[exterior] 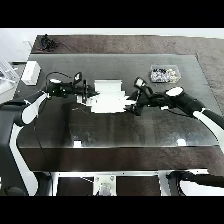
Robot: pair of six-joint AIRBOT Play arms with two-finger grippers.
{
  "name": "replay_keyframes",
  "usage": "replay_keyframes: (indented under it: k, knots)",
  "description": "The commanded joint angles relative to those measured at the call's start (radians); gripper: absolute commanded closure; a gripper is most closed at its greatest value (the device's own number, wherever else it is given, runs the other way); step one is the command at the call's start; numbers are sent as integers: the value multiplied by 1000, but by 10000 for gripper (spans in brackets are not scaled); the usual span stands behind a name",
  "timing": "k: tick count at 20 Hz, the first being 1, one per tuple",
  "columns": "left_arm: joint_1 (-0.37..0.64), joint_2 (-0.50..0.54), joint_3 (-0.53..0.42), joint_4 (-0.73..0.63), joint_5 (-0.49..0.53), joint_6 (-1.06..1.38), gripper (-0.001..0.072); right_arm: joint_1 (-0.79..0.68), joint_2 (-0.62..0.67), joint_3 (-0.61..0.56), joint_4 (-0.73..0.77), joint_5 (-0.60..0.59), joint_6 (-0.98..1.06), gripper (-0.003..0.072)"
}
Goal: Fold the box and place the chain.
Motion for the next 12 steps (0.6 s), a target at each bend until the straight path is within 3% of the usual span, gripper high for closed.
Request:
replay_keyframes:
  k: [1, 9, 12]
  knots:
    - [-1, 0, 0, 0, 0, 0, 690, 75, 5, -4, -136, -109, -120, 45]
    - [-1, 0, 0, 0, 0, 0, 690, 129, -74, -3, -130, -200, -175, 45]
    - [-1, 0, 0, 0, 0, 0, 690, 129, -94, -3, -27, -232, -203, 45]
